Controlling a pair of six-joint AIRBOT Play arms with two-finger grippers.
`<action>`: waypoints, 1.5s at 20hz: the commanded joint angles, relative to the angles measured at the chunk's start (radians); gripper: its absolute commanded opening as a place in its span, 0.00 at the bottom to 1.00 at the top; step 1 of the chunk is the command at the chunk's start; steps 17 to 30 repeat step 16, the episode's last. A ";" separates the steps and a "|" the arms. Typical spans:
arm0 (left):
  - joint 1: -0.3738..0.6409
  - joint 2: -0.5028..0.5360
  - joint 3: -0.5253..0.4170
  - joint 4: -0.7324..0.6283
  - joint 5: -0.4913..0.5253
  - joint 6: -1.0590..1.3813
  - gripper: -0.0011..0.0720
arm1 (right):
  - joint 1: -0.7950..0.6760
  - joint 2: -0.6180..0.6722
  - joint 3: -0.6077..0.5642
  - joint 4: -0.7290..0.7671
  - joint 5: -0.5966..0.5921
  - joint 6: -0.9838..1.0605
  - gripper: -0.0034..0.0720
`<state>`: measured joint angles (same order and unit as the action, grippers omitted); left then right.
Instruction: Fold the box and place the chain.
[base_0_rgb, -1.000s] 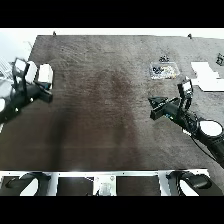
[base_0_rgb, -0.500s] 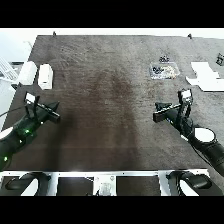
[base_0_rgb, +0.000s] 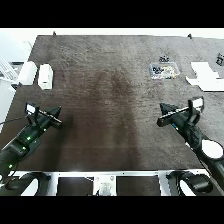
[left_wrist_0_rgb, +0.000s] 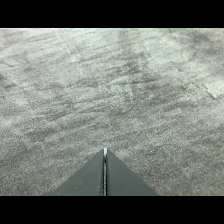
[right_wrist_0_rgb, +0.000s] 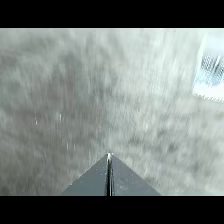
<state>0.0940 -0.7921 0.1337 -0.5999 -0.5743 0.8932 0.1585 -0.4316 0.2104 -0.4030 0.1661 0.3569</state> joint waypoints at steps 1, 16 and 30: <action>0.000 0.001 -0.008 -0.033 -0.010 0.016 0.04 | 0.004 0.169 -0.042 -0.001 -0.002 -0.001 0.06; 0.000 0.001 -0.008 -0.033 -0.013 0.016 0.04 | 0.004 0.208 -0.058 -0.001 -0.002 -0.001 0.06; 0.000 0.001 -0.008 -0.033 -0.013 0.016 0.04 | 0.004 0.208 -0.058 -0.001 -0.002 -0.001 0.06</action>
